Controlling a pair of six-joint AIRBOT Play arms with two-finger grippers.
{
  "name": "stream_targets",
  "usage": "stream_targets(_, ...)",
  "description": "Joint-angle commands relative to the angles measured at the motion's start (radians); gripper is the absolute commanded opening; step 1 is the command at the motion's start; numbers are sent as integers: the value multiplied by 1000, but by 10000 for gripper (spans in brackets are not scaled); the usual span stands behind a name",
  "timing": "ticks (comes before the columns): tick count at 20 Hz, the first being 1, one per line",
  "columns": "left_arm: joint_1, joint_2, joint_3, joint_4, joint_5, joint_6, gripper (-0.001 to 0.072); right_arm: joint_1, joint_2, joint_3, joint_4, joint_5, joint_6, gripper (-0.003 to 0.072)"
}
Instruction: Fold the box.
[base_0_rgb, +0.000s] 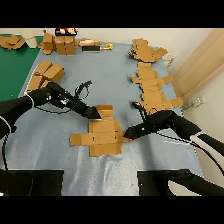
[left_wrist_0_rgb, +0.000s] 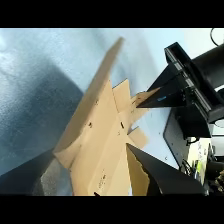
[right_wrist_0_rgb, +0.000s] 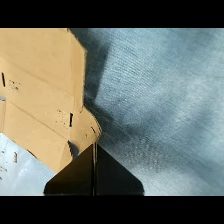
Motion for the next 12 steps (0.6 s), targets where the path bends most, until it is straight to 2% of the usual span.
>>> stream_targets(1, 0, -13, 1, -6, -51, 28, 588, 0, -1, 0, -4, 3, -4, 6)
stream_targets(5, -1, -24, 1, -10, -63, 49, 586, 0, -1, 0, -12, 4, -13, 5)
stream_targets(6, -1, -24, 1, -10, -55, 52, 502, 0, -1, 0, -12, 5, -19, 6)
stream_targets(7, -2, -24, 1, -10, -53, 79, 378, 0, -1, 0, -16, 6, -19, 5)
stream_targets(12, -2, -31, 9, -32, -32, 102, 362, 0, -1, 0, -30, 5, -24, 6)
